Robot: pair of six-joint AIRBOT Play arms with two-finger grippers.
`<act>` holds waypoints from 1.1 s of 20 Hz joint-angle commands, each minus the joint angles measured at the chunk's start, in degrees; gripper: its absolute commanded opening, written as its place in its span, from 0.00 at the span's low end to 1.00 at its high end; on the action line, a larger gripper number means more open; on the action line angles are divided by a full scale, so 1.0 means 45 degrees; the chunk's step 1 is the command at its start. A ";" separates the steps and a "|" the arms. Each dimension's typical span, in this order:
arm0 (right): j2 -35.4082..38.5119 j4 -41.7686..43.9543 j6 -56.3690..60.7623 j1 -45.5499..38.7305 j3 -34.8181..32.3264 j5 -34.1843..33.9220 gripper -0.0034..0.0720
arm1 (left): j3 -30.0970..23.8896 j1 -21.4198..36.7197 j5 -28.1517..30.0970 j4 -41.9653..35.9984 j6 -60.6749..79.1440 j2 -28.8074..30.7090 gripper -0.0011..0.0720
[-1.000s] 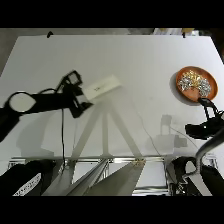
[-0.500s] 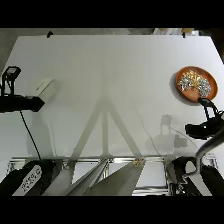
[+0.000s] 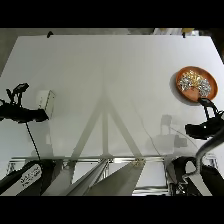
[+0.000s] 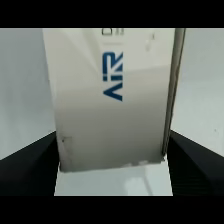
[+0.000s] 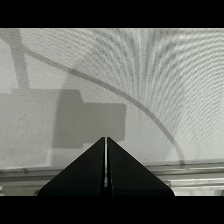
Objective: Fold the box and place the chain.
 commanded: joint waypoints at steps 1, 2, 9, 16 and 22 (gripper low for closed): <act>0.0010 0.0005 0.0005 -0.0010 0.0000 0.0005 0.06 | -0.0136 0.0024 -0.0675 0.0102 -0.0267 -0.0180 0.97; 0.0010 0.0005 0.0005 -0.0010 0.0000 0.0005 0.06 | -0.0136 0.0024 -0.0831 0.0102 -0.0262 -0.0175 0.97; 0.0010 0.0005 0.0000 -0.0010 0.0000 0.0005 0.06 | -0.0131 0.0019 -0.0826 -0.0034 -0.0282 0.3060 0.96; 0.0010 0.0005 0.0005 -0.0010 0.0000 0.0005 0.06 | -0.0136 -0.0355 -0.1132 -0.0253 -0.1428 0.7762 0.96; 0.0005 0.0005 0.0005 -0.0010 0.0000 0.0005 0.06 | -0.0146 -0.0408 -0.1967 -0.0291 -0.2035 0.9005 0.96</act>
